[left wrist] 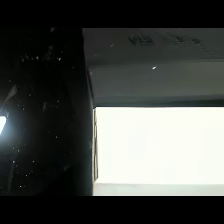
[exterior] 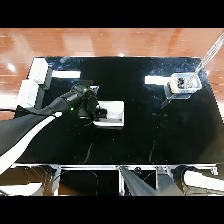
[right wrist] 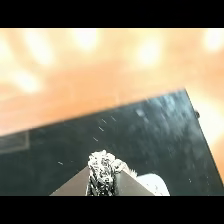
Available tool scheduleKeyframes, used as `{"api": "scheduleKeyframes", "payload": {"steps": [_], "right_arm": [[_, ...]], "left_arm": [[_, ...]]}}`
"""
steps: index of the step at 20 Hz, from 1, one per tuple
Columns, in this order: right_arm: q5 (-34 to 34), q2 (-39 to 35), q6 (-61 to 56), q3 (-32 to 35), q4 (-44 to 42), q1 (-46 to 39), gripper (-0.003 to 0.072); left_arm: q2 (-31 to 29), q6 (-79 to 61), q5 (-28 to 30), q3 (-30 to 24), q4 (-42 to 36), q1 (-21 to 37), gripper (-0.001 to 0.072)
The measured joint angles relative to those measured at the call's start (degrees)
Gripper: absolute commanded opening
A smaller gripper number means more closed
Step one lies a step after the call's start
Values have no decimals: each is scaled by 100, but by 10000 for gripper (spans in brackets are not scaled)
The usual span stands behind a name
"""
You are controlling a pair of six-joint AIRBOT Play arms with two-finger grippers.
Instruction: Fold the box and place the chain.
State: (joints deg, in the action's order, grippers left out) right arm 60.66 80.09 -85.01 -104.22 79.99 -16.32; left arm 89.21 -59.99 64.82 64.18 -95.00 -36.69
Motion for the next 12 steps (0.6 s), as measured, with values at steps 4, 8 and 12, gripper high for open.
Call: {"api": "scheduleKeyframes", "payload": {"steps": [4,8,12], "right_arm": [[232,-516,221,-376,-319,221,23],[595,-1023,304,-575,-455,693,29],[872,-1499,343,-632,-474,1355,29]], "left_arm": [[-2,-2,-42,0,-2,0,25],[-2,-2,-39,0,-7,0,25],[-2,-2,-28,0,-24,0,25]]}}
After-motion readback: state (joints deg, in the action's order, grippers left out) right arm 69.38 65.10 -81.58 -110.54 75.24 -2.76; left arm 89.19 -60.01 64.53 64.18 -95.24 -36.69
